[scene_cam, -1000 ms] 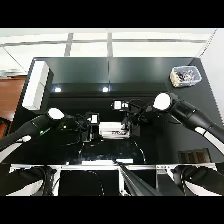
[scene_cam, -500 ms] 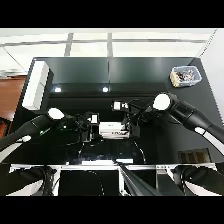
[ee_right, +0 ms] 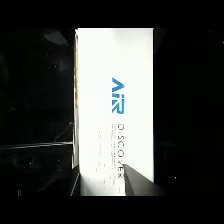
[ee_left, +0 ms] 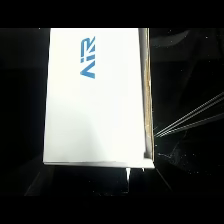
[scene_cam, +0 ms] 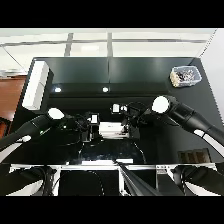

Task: Fold the box and place the chain.

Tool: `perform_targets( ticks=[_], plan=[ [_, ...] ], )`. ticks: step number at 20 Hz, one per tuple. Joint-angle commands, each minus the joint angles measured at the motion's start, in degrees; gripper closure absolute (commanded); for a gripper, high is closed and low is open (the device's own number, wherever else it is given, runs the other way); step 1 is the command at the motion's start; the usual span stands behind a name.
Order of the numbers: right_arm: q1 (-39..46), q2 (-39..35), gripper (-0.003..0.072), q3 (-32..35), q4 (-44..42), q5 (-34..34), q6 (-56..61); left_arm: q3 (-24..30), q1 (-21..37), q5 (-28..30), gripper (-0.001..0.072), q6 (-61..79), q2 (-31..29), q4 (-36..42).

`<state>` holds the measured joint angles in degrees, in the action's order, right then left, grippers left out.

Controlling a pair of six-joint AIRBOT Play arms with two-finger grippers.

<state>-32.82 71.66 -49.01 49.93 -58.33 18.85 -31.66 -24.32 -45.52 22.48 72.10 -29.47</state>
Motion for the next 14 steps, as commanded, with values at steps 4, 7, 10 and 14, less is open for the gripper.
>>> perform_targets(
  ticks=[4,7,10,14],
  plan=[
    [-0.09,0.02,0.0409,0.09,0.07,0.57,0.00,-0.04,-0.04,0.00,0.0329,0.02,0.04,-0.02],
    [-0.09,-0.04,0.0410,0.07,0.00,0.50,0.55,-0.04,-0.04,0.00,0.0329,0.02,0.04,-0.02],
    [-0.09,-0.17,0.0411,-0.46,0.00,0.02,2.36,-0.04,-0.04,0.00,0.0329,0.02,0.04,-0.02],
    [-0.09,-0.26,0.0411,-1.09,0.02,-0.50,2.38,-0.04,-0.04,0.00,0.0328,0.02,0.04,-0.02]
  ],
)
